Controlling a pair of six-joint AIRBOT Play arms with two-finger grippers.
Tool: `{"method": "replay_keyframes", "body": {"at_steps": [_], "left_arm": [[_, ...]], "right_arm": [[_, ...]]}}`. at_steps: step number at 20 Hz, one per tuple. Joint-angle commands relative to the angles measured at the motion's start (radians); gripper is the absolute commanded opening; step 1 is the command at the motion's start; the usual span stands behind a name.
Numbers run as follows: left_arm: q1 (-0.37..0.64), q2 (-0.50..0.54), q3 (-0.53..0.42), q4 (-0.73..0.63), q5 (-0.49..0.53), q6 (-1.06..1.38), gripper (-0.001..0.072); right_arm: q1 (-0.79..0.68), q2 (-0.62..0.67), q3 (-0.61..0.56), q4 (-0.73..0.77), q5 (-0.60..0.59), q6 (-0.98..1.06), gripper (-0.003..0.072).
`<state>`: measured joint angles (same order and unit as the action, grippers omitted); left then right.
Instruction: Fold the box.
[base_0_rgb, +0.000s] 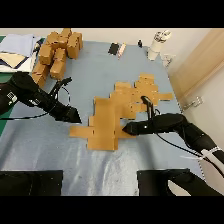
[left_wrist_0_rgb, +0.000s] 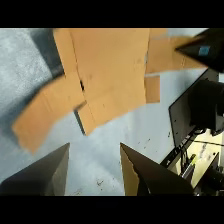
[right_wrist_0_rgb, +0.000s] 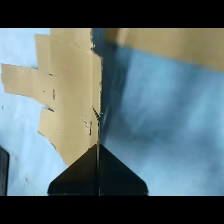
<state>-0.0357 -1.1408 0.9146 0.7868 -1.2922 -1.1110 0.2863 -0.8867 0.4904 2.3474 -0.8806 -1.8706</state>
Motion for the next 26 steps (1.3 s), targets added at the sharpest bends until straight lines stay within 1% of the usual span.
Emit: {"method": "replay_keyframes", "body": {"at_steps": [1, 5, 8, 11, 13, 16, 19, 22, 24, 26], "left_arm": [[0.034, 0.0, -0.029, 0.003, -0.005, 0.03, 0.0484], [0.112, -0.001, -0.068, -0.001, 0.002, 0.071, 0.0484], [0.124, -0.04, -0.113, -0.028, 0.037, 0.122, 0.0483], [0.122, -0.13, -0.138, -0.201, 0.026, 0.233, 0.0483], [0.122, -0.183, -0.139, -0.271, 0.028, 0.268, 0.0483], [0.102, -0.236, -0.153, -0.279, 0.043, 0.287, 0.0483], [0.052, -0.264, -0.181, -0.282, 0.138, 0.293, 0.0483], [0.008, -0.298, -0.182, -0.391, 0.166, 0.377, 0.0483], [-0.003, -0.33, -0.182, -0.473, 0.178, 0.42, 0.0483], [-0.008, -0.366, -0.182, -0.526, 0.174, 0.451, 0.0483]], "right_arm": [[0.119, 0.002, -0.054, -0.011, -0.025, 0.04, -0.0003], [0.129, 0.003, -0.055, -0.032, -0.011, -0.027, -0.0003], [0.129, 0.003, -0.055, -0.04, -0.011, -0.09, -0.0001], [0.129, 0.003, -0.055, -0.062, 0.001, -0.109, -0.0001], [0.13, 0.003, -0.055, -0.063, 0.026, -0.113, -0.0001], [0.13, 0.003, -0.055, -0.063, 0.049, -0.113, -0.0001], [0.13, 0.003, -0.055, -0.062, 0.049, -0.113, -0.0001], [0.13, 0.003, -0.055, -0.062, 0.041, -0.113, -0.0001], [0.13, 0.003, -0.055, -0.061, 0.04, -0.113, -0.0001], [0.13, 0.003, -0.055, -0.061, 0.034, -0.113, -0.0001]]}}
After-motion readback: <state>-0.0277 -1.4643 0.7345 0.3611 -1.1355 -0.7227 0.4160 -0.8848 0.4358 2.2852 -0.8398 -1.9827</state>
